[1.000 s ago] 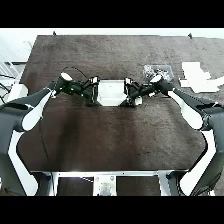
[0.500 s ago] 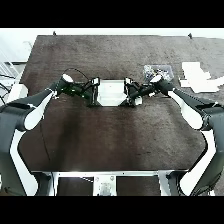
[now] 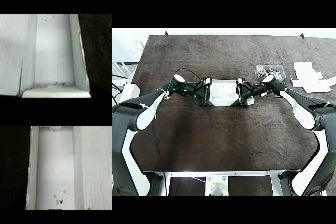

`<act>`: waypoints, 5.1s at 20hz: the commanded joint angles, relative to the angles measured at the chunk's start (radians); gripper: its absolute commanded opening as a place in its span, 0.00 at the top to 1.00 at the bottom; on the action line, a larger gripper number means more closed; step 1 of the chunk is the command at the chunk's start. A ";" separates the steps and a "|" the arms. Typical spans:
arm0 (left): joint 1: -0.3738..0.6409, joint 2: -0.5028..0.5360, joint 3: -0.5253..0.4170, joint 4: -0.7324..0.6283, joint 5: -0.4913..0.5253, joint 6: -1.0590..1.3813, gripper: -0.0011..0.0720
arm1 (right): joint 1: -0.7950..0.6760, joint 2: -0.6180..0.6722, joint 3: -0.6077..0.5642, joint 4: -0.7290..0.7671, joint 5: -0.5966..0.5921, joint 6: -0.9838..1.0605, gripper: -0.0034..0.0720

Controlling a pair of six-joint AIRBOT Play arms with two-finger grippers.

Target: Fold the box and place the chain.

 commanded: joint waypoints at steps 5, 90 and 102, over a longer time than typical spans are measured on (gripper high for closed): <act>-0.001 0.000 0.001 -0.017 -0.029 0.026 0.00 | 0.001 -0.001 0.000 0.000 0.002 0.000 0.29; -0.001 0.000 0.002 -0.016 -0.036 0.048 0.09 | -0.004 0.080 -0.003 0.211 -0.276 0.338 0.94; -0.001 0.000 0.002 -0.016 -0.037 0.048 0.09 | 0.001 0.195 -0.002 0.177 -0.143 0.314 0.94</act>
